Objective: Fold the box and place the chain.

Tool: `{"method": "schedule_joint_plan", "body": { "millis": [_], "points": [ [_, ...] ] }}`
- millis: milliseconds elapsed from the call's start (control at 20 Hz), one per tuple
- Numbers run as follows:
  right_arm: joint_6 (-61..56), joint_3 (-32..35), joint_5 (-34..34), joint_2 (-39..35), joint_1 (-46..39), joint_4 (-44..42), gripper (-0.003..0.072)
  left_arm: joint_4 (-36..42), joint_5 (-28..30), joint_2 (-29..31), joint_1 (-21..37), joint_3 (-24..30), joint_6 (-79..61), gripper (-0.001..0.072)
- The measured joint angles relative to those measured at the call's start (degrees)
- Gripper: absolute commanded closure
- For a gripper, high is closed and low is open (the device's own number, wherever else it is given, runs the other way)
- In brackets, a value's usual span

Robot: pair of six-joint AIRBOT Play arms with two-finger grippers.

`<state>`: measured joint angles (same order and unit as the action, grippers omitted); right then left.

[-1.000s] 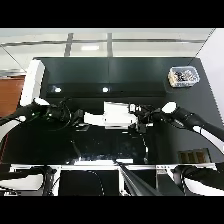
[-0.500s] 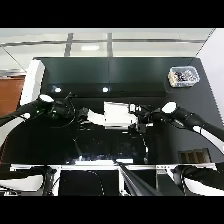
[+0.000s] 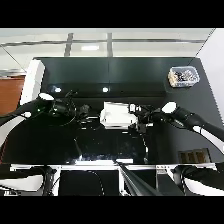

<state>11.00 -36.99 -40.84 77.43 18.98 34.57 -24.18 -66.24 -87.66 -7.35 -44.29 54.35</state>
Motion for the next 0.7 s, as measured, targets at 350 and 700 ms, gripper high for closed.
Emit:
{"method": "schedule_joint_plan", "body": {
  "millis": [350,700],
  "points": [
    [0.0,0.0,0.0,0.0,0.0,0.0,0.0519,-4.57,-0.5,-0.02,-5.99,-5.57,3.26,0.0081],
    [0.0,0.0,0.0,0.0,0.0,0.0,0.052,-12.26,-0.15,-0.02,-11.23,-12.81,12.15,0.0206]
  ]
}}
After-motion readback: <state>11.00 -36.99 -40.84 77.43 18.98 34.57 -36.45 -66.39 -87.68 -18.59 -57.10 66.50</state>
